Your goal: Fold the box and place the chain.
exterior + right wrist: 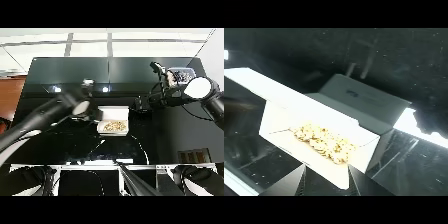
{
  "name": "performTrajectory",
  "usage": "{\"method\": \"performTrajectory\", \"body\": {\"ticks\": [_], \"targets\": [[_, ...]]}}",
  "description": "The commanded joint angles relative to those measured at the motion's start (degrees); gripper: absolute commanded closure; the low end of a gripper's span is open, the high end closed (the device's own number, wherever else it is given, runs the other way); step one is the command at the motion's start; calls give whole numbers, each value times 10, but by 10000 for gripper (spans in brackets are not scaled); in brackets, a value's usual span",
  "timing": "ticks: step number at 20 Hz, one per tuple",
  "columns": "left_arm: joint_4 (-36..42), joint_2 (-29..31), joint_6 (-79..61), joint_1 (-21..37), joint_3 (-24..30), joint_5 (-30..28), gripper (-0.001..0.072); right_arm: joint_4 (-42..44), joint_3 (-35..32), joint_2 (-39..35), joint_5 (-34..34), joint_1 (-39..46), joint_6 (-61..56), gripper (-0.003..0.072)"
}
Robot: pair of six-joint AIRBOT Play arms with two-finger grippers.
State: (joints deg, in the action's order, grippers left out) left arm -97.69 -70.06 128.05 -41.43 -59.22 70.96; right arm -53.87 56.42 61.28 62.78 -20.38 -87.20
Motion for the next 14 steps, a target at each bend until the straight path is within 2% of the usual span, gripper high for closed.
{"method": "performTrajectory", "body": {"ticks": [1,2,3,4,5,6,8,9,12,14], "targets": [[29,124,-47,91,120,-55,126,-11,0,0,-1,0,0,372],[105,166,-110,141,173,-109,126,-11,0,0,-2,0,-1,371],[208,203,-220,191,225,-167,126,-11,0,0,-5,0,-6,371],[326,229,-371,233,267,-198,126,-12,0,0,-8,0,-9,371],[432,245,-537,267,300,-203,127,-12,0,0,-13,0,-11,371],[507,250,-723,290,325,-191,127,-12,0,0,-18,0,-11,371],[542,247,-997,294,354,-187,115,-12,0,0,-29,0,-11,371],[545,242,-1110,288,363,-199,-9,-12,0,0,-35,0,-11,371],[567,204,-1299,269,364,-225,-8,-13,0,0,-43,0,-11,371],[604,146,-1399,265,351,-219,-8,-12,0,0,-48,0,-11,371]]}}
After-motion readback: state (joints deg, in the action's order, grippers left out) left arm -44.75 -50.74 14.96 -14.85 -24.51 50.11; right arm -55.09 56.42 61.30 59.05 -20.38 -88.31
